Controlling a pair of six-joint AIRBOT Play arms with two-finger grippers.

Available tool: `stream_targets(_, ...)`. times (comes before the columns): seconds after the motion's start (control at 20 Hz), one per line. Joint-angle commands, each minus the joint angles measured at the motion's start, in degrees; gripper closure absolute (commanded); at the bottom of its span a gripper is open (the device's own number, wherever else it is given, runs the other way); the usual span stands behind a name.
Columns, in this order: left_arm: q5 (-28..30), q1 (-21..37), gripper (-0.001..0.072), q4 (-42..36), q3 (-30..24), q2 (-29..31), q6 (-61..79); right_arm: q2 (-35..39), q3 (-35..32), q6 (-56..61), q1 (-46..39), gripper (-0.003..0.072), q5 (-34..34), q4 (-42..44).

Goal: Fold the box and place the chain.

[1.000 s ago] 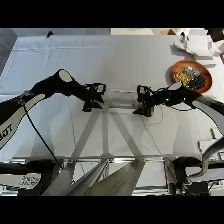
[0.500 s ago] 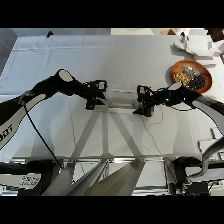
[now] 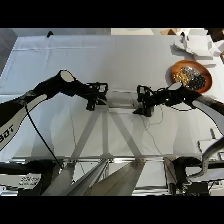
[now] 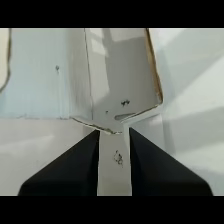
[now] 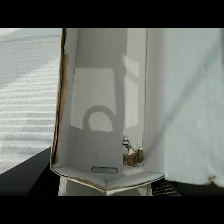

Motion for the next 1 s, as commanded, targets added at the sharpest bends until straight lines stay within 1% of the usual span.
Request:
stream_targets(0.0, -0.04, -0.02, 0.0567, -1.64, -0.04, -0.07, 0.31, -0.02, 0.00, 0.02, 0.02, 0.0251, 0.02, 0.00)
stream_targets(0.05, 0.57, -0.04, 0.0701, -1.62, -0.02, -0.22, 0.37, -0.02, 0.00, 0.02, 0.02, 0.0251, 0.02, 0.00)
stream_targets(0.3, -0.44, -1.27, 0.0696, -2.03, -0.04, -2.32, 0.28, -0.02, 0.00, 0.02, 0.02, 0.0251, 0.02, 0.00)
stream_targets(0.5, 0.98, -1.68, 0.0682, -6.34, -0.04, -3.08, 0.28, -0.02, 0.00, 0.02, 0.02, 0.0251, 0.02, 0.00)
stream_targets(0.55, 1.31, -1.68, 0.0627, -7.15, -0.04, -3.13, 0.28, -0.02, 0.00, 0.02, 0.02, 0.0251, 0.02, 0.00)
stream_targets(0.6, 1.53, -1.68, 0.0549, -7.52, -0.04, -3.13, 0.26, -0.02, 0.00, 0.02, 0.02, 0.0251, 0.02, 0.00)
stream_targets(0.65, 1.53, -1.68, 0.0447, -7.80, -0.04, -3.13, 0.26, -0.02, 0.00, 0.02, 0.02, 0.0251, 0.02, 0.00)
stream_targets(0.7, 1.46, -1.68, 0.0406, -7.80, -0.04, -3.13, 0.20, -0.02, 0.00, 0.02, 0.02, 0.0251, 0.02, 0.00)
stream_targets(0.75, 1.27, -1.68, 0.0404, -7.76, -0.04, -3.13, 0.17, -0.02, 0.00, 0.02, 0.02, 0.0251, 0.02, 0.00)
stream_targets(0.8, 1.03, -1.68, 0.0362, -7.76, -0.04, -3.13, 0.02, -0.02, 0.00, 0.02, 0.02, 0.0251, 0.02, 0.00)
stream_targets(0.85, 1.03, -1.68, 0.0297, -7.76, -0.04, -3.13, 0.00, -0.02, 0.00, 0.02, 0.02, 0.0251, 0.02, 0.00)
stream_targets(0.95, 1.03, -1.68, 0.0289, -7.76, -0.04, -3.13, -1.33, -0.02, 0.00, 0.02, 0.02, 0.0251, 0.02, 0.00)
